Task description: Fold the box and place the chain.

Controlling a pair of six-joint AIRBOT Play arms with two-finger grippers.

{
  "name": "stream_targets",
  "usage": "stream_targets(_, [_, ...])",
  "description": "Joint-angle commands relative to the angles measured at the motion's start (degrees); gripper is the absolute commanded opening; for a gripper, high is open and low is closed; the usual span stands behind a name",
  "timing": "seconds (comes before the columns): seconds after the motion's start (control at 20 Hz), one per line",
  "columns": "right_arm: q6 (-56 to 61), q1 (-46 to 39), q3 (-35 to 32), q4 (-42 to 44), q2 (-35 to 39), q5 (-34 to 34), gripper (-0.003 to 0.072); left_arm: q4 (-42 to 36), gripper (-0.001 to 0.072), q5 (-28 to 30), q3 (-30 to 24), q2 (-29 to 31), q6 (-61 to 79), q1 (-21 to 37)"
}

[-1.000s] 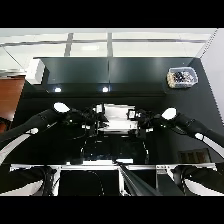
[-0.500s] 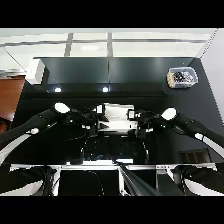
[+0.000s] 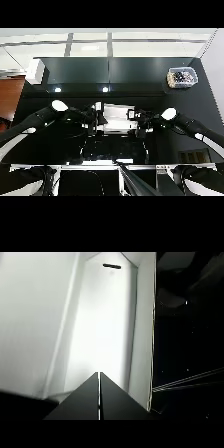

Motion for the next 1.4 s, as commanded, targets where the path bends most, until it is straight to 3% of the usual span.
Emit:
stream_targets(0.0, [-0.1,0.0,0.0,0.0,0.0,0.1,0.0169,10.0,0.0029,-3.0,1.7,5.9,-18.1,3.7])
stream_targets(0.15, [-0.1,0.0,0.0,0.0,0.0,0.1,0.0169,17.8,0.0029,-7.7,1.8,12.3,-26.8,10.2])
stream_targets(0.3, [-0.1,0.0,0.0,0.0,0.0,0.1,0.017,23.6,0.0029,-11.4,1.6,13.7,-47.5,19.3])
stream_targets(0.45, [-0.1,0.0,0.0,0.0,0.0,0.1,0.0169,23.7,0.003,-13.1,-1.0,9.6,-68.1,29.6])
stream_targets(0.6, [-0.1,0.0,0.0,0.0,0.0,0.1,0.0169,11.3,0.0028,-20.6,-2.5,-1.2,-71.6,36.8])
stream_targets(0.7, [-0.1,0.0,0.0,-0.1,0.0,0.1,0.0169,8.8,0.0027,-23.8,-2.3,-7.6,-70.6,36.0])
stream_targets(0.8, [-0.1,0.0,0.0,0.0,0.0,0.1,0.0169,10.0,0.0027,-22.5,-1.8,-10.9,-70.5,31.8])
stream_targets(1.05, [-0.1,0.0,0.0,0.0,0.0,0.1,0.0169,9.7,0.0028,-14.6,1.8,-11.9,-71.2,18.3])
stream_targets(1.3, [-0.1,0.0,0.0,0.0,0.0,0.1,0.0169,7.6,0.0033,-24.1,7.1,-12.7,-64.2,14.7])
stream_targets(1.35, [-0.1,0.0,0.0,0.0,0.0,0.1,0.017,7.2,0.0102,-25.9,8.2,-12.7,-63.8,14.9])
